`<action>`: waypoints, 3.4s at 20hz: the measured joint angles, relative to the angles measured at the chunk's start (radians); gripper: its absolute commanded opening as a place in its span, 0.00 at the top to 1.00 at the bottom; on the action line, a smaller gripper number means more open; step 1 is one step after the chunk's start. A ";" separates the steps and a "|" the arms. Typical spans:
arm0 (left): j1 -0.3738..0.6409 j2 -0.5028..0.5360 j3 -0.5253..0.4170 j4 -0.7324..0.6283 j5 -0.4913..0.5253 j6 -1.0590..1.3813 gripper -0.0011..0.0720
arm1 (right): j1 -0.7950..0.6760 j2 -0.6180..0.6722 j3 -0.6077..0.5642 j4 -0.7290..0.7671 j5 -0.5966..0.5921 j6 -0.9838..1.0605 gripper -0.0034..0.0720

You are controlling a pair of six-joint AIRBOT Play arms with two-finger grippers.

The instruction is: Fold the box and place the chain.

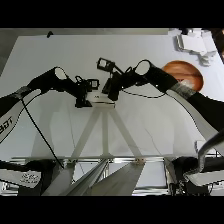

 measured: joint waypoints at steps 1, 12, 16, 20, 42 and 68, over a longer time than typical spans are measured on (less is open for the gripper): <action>0.000 0.000 0.000 0.000 0.000 0.000 0.96 | -0.006 -0.002 -0.001 0.035 0.015 0.042 0.94; 0.000 0.000 0.000 0.001 0.000 0.002 0.96 | -0.024 -0.163 -0.032 0.161 0.059 0.364 0.94; 0.000 0.000 0.000 0.000 0.000 0.000 0.96 | -0.023 -0.160 -0.034 0.145 0.060 0.383 0.94; 0.000 0.000 0.000 -0.002 0.000 -0.004 0.96 | -0.024 -0.072 -0.036 0.081 0.040 0.392 0.94; 0.000 -0.002 -0.002 -0.109 -0.024 -0.001 0.96 | -0.246 0.166 -0.036 -0.712 0.129 0.912 0.94; 0.072 0.382 -0.001 0.620 0.059 -0.767 0.97 | -0.249 0.138 -0.036 -0.668 0.140 0.915 0.94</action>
